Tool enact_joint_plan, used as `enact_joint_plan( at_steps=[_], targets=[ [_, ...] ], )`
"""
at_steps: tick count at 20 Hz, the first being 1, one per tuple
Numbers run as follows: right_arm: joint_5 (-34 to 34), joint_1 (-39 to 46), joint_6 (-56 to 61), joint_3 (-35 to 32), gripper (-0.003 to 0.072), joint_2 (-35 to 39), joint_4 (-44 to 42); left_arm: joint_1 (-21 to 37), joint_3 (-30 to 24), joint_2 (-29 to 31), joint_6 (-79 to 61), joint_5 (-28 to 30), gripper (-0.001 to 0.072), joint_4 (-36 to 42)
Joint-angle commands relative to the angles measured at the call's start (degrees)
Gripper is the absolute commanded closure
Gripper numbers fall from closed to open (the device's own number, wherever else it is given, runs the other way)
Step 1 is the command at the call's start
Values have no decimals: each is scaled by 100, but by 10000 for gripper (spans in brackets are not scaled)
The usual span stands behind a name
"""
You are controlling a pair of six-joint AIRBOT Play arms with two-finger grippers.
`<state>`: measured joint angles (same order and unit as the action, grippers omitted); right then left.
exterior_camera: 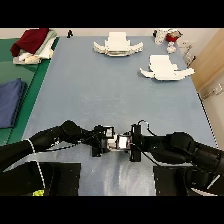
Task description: Fold the box.
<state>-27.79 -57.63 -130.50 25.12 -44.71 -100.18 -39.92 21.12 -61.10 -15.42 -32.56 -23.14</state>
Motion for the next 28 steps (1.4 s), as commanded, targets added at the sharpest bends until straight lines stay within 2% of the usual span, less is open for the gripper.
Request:
enact_joint_plan(
  at_steps=[1, 8, 9, 11, 17, 19, 21, 22, 23, 24, 26, 27, 28],
  targets=[
    [-160, -50, 0, -4, 406, -111, -229, 0, 2, 0, 0, -2, 181, -2],
    [-273, -179, 2, -7, 404, -140, -380, 0, 2, 0, 0, -2, 182, -2],
    [-271, -179, 2, -7, 396, -129, -380, 0, 2, 0, 0, -2, 182, -2],
    [-264, -179, 4, 4, 335, -114, -382, 0, 2, 0, 0, -2, 182, -2],
    [-160, -164, 68, 4, 334, 306, -533, 0, 2, 0, 0, -2, 182, -2],
    [-131, -162, 540, 4, 333, 520, -544, 0, 2, 0, 0, -2, 182, -2],
    [-79, -162, 1585, -2, 335, 680, -682, 0, 2, 0, 0, -2, 182, -2],
    [57, -162, 2096, -35, 363, 728, -730, 0, 2, 0, -2, -2, 182, -2],
    [280, -162, 2487, -111, 461, 765, -841, 0, 2, 0, 0, -2, 181, -2],
    [699, -162, 2809, -286, 554, 831, -1021, 0, 2, 0, 0, -2, 182, -2],
    [1976, -166, 2916, -844, 683, 1010, -1812, 0, 2, 0, 0, -2, 182, -2],
    [2671, -212, 3047, -1141, 683, 1073, -2221, 0, 0, 0, 0, -2, 182, -2],
    [3209, -313, 3399, -1397, 683, 1086, -2258, 0, 2, 0, 0, -2, 182, -2]
  ],
)
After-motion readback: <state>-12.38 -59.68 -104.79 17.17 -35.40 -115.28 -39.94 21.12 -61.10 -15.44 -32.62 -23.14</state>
